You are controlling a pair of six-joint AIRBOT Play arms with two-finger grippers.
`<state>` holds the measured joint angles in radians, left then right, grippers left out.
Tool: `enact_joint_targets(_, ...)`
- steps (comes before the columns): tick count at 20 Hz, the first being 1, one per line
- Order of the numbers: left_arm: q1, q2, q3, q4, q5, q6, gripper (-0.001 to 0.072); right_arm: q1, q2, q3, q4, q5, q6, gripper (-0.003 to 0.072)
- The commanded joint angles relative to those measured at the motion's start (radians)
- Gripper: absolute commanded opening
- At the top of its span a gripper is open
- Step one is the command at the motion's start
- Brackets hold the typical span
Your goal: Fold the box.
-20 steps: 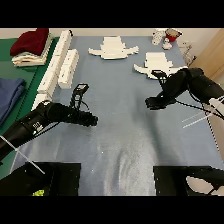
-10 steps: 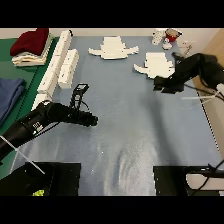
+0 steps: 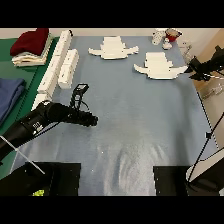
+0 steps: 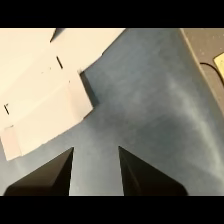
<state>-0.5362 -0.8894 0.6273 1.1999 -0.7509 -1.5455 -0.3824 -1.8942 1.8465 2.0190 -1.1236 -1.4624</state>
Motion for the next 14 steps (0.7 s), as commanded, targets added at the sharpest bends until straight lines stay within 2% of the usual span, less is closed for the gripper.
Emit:
enact_joint_targets(1,0.000,0.001,0.000,0.000,0.000,0.000,0.0012,-0.048,-0.160,0.143,0.132,0.007,-0.065,0.0441)
enact_joint_targets(3,0.000,0.000,0.000,0.000,0.000,0.000,0.0011,-0.038,-0.236,0.213,0.214,-0.012,-0.089,0.0441)
enact_joint_targets(7,0.000,0.001,0.000,0.000,0.000,0.000,0.0012,-0.016,-0.297,0.221,0.249,0.016,-0.117,0.0440)
enact_joint_targets(10,0.000,0.000,0.000,0.000,0.000,0.000,0.0012,-0.002,-0.307,0.221,0.260,0.017,-0.160,0.0345)
enact_joint_targets(13,0.000,0.000,0.000,0.000,0.000,0.000,0.0012,0.005,-0.307,0.221,0.285,0.026,-0.193,0.0325)
enact_joint_targets(14,0.000,0.001,0.000,0.000,0.000,0.000,0.0012,0.005,-0.307,0.221,0.301,0.026,-0.208,0.0258)
